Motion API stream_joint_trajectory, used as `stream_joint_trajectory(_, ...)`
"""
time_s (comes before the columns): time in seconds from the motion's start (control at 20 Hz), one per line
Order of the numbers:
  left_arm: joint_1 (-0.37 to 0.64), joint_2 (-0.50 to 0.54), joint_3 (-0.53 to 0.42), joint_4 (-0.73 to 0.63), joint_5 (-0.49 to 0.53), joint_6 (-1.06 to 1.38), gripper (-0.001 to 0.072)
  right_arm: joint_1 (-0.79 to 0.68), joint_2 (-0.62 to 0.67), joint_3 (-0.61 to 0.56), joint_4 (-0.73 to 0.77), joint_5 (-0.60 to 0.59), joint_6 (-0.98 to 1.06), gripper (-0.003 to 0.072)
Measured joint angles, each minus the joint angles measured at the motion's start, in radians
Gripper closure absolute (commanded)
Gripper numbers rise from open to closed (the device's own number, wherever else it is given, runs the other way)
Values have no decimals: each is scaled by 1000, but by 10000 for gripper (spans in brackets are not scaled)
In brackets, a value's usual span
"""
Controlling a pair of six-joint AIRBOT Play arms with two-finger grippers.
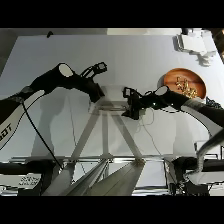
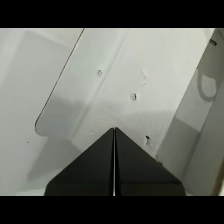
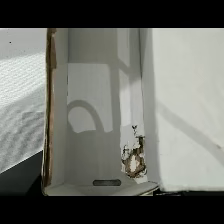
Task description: Fold the box and place the chain.
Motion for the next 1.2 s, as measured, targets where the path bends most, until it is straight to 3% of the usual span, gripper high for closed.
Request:
stream_joint_trajectory(0.45,50,118,-7,157,-228,28,701,0,0,0,-1,0,-2,212)
stream_joint_trajectory(0.6,21,124,-27,217,-216,29,701,0,0,0,-1,0,-1,212)
stream_joint_trajectory(0.95,-40,93,-61,529,-151,-133,701,0,0,0,-1,0,-1,212)
stream_joint_trajectory(1.2,-44,111,-131,547,-106,-141,701,0,0,0,-1,0,-1,212)
